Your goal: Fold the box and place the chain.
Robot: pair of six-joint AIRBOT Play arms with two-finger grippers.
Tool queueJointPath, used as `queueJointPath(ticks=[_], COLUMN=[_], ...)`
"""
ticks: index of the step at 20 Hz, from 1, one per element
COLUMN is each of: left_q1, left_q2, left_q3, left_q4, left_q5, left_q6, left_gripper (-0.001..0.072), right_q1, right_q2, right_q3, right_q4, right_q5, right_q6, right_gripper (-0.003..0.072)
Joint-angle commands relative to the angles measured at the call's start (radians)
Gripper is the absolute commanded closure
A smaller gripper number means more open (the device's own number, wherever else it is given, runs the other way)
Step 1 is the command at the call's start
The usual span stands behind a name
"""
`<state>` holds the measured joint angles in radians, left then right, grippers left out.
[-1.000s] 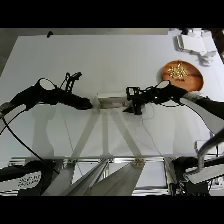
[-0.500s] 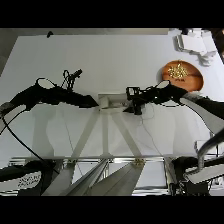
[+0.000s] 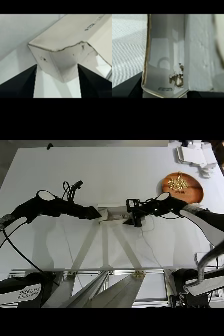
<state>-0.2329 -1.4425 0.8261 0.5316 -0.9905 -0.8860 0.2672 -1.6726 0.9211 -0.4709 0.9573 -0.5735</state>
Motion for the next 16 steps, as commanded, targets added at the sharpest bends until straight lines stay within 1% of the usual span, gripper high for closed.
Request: queueJointPath(ticks=[1,3,5,7,9,13,15,16], left_q1=[-0.045,-0.081,-0.114,-0.144,-0.165,-0.2,-0.228,-0.243], left_q2=[-0.001,-0.001,-0.001,-0.001,-0.001,-0.001,-0.001,-0.001], left_q3=[0.0,0.0,0.0,0.001,0.007,0.081,0.131,0.153], left_q4=[0.005,0.045,0.161,0.292,0.403,0.595,0.695,0.713], left_q5=[0.118,0.184,0.247,0.274,0.281,0.242,0.184,0.149], left_q6=[-0.019,-0.072,-0.173,-0.275,-0.372,-0.55,-0.65,-0.672], left_gripper=[0.0139,0.014,0.0141,0.0141,0.0141,0.0141,0.0137,0.0114], right_q1=[0.0,0.0,0.0,0.0,0.0,0.0,0.0,0.0], right_q2=[0.0,0.0,0.0,0.0,0.0,0.0,0.0,0.0], right_q3=[0.001,0.001,0.001,0.001,0.001,0.001,0.001,0.001], right_q4=[0.0,0.0,0.0,0.0,0.0,0.0,0.0,0.0], right_q5=[0.0,0.0,0.0,0.0,0.0,0.0,0.0,0.0], right_q6=[0.0,0.0,0.0,0.0,0.0,0.0,0.0,0.0], right_gripper=[0.0272,0.0272,0.0272,0.0272,0.0272,0.0272,0.0272,0.0272])
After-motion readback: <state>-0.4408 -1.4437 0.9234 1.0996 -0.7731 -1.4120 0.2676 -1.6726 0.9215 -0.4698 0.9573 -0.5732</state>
